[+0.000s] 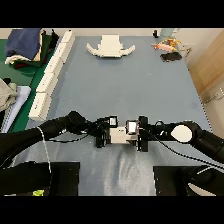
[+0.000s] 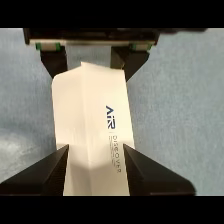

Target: Fold the box.

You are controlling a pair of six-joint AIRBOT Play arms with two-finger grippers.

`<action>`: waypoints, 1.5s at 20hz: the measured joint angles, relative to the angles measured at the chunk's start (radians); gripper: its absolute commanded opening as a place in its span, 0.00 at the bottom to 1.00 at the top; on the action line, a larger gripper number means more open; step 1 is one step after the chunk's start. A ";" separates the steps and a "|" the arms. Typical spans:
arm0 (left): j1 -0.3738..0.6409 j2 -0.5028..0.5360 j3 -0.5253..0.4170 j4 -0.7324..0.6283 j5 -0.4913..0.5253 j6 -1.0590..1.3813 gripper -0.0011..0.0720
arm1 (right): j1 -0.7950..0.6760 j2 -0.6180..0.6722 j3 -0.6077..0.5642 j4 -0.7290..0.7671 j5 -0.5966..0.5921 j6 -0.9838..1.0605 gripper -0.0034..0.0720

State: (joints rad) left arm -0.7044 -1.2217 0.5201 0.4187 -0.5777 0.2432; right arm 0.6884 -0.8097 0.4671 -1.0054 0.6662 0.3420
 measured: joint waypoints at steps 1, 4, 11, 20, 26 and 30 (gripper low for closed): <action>0.000 0.000 0.000 0.000 0.001 0.000 0.83 | 0.002 -0.007 0.000 -0.014 -0.004 -0.001 0.75; 0.000 0.000 0.000 0.000 0.001 0.000 0.83 | 0.005 -0.018 0.001 -0.052 -0.014 -0.002 0.75; 0.000 0.000 0.000 -0.002 0.001 -0.002 0.83 | 0.022 -0.002 0.008 -0.105 -0.034 -0.003 0.75; 0.000 0.000 0.000 0.000 0.000 0.000 0.83 | 0.029 0.026 0.009 -0.106 -0.074 -0.004 0.75; 0.000 0.000 0.000 0.000 0.000 0.000 0.83 | 0.029 0.042 0.009 -0.107 -0.103 -0.004 0.73; 0.000 0.000 0.000 0.000 0.000 0.000 0.83 | 0.031 0.040 0.009 -0.117 -0.122 -0.003 0.54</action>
State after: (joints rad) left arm -0.7044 -1.2217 0.5201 0.4183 -0.5781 0.2432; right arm 0.7189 -0.7696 0.4759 -1.1229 0.5446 0.3386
